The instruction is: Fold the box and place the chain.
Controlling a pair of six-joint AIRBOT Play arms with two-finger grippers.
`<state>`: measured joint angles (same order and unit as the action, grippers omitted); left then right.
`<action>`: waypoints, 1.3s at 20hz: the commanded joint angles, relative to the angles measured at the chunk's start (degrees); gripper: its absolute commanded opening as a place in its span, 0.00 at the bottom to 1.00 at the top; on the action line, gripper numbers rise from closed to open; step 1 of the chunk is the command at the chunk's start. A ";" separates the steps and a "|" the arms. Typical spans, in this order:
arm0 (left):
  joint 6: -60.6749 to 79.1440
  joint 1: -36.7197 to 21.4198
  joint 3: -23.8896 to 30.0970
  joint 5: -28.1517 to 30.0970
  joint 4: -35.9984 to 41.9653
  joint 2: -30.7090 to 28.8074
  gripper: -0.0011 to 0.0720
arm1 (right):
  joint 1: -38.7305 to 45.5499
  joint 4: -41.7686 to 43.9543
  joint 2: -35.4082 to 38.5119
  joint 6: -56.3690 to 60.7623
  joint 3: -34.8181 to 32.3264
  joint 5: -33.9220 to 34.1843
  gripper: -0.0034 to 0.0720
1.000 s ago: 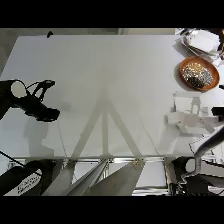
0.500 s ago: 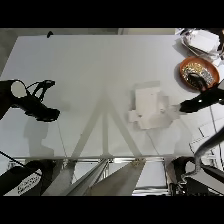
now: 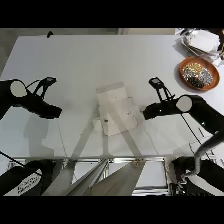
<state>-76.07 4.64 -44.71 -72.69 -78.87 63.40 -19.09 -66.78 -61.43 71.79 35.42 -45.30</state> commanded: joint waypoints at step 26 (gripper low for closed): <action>52.89 10.10 -6.36 9.07 53.13 26.05 0.63 | -9.53 -3.06 0.28 9.44 -0.46 3.72 0.07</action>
<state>-24.16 12.08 -48.71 -65.43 -24.84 88.33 -28.56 -69.91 -61.19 81.23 35.00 -40.18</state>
